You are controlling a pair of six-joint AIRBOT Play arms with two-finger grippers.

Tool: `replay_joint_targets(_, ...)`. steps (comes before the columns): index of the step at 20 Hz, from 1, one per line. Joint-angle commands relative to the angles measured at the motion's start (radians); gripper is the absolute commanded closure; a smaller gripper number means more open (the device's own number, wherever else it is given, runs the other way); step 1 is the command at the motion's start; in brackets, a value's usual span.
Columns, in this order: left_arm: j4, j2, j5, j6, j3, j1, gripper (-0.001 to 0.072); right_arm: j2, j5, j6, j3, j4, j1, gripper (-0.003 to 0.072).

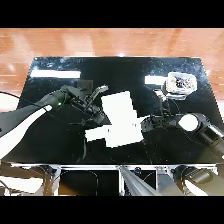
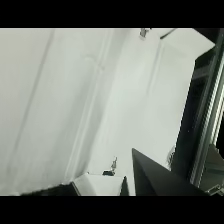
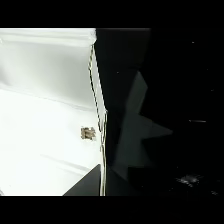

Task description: Fold the box and place the chain.

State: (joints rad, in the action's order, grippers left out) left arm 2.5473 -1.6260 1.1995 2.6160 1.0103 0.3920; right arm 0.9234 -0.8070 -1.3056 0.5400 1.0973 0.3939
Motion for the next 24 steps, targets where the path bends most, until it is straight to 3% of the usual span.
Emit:
replay_joint_targets(1,-0.003,-0.032,0.047,0.028,0.033,0.001,0.0221,0.000,-0.002,0.000,0.000,-0.003,0.001,0.0653)
replay_joint_targets(2,-0.011,-0.032,0.047,0.027,0.037,0.000,0.0307,0.000,-0.002,0.000,0.000,-0.002,0.001,0.0653)
replay_joint_targets(4,-0.035,-0.032,0.051,0.028,0.042,0.001,0.0645,0.000,-0.001,0.000,0.000,-0.002,0.001,0.0653)
replay_joint_targets(5,-0.038,-0.032,0.051,0.029,0.043,0.000,0.0689,0.000,0.000,0.000,0.000,-0.003,0.001,0.0653)
replay_joint_targets(9,-0.055,-0.031,0.049,0.139,0.048,0.000,0.0690,0.000,-0.007,0.000,0.002,-0.001,0.000,0.0648)
replay_joint_targets(10,-0.079,-0.031,0.050,0.150,0.055,0.000,0.0690,0.000,-0.030,0.000,0.010,0.006,-0.008,0.0365)
replay_joint_targets(11,-0.111,-0.031,0.050,0.157,0.067,0.001,0.0691,0.000,-0.068,0.001,0.024,0.027,-0.022,-0.0034)
replay_joint_targets(16,-0.230,-0.009,0.047,0.182,0.120,0.003,0.0694,-0.014,-0.312,0.015,0.186,0.261,-0.147,-0.0034)
replay_joint_targets(20,-0.357,0.066,-0.111,0.195,0.093,0.046,0.0695,-0.061,-0.352,0.027,0.294,0.414,-0.235,-0.0034)
replay_joint_targets(24,-0.348,0.167,-0.202,0.280,0.000,0.107,0.0695,-0.067,-0.374,0.061,0.306,0.452,-0.237,-0.0034)
